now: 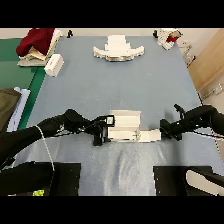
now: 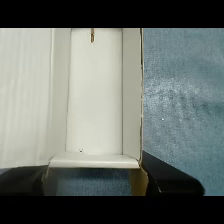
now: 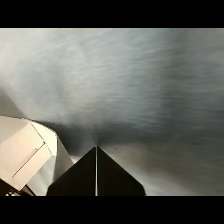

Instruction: Fold the box.

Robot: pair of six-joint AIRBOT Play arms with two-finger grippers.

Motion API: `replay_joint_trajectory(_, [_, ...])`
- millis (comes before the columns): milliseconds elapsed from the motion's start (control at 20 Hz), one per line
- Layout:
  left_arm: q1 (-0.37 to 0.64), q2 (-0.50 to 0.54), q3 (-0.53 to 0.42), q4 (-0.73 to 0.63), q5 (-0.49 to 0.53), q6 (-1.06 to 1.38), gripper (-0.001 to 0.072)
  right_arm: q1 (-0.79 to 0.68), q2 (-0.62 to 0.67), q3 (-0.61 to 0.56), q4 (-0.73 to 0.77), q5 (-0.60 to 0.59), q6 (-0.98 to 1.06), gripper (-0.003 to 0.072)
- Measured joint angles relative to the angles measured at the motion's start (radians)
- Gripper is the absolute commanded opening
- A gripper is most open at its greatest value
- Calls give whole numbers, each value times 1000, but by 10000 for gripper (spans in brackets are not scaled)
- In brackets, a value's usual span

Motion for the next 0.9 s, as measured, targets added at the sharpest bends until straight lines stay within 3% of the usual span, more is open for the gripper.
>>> replay_joint_trajectory(400, [0, 0, 0, 0, 0, 0, 419, 113, 49, -3, 50, 16, -6, 3])
replay_joint_trajectory(450, [0, 0, 0, 0, 0, 0, 419, 116, 68, -3, 58, 6, -6, 44])
replay_joint_trajectory(550, [0, 0, 0, 0, 0, 0, 419, 120, 108, -4, 79, -15, -6, 260])
replay_joint_trajectory(600, [0, 0, 0, 0, 0, 0, 419, 120, 126, -4, 87, -22, -6, 321])
replay_joint_trajectory(800, [0, 0, 0, 0, 0, 0, 419, 128, 181, 7, 114, -38, -5, 335])
replay_joint_trajectory(900, [0, 0, 0, 0, 0, 0, 419, 156, 193, 14, 122, -40, -5, 484])
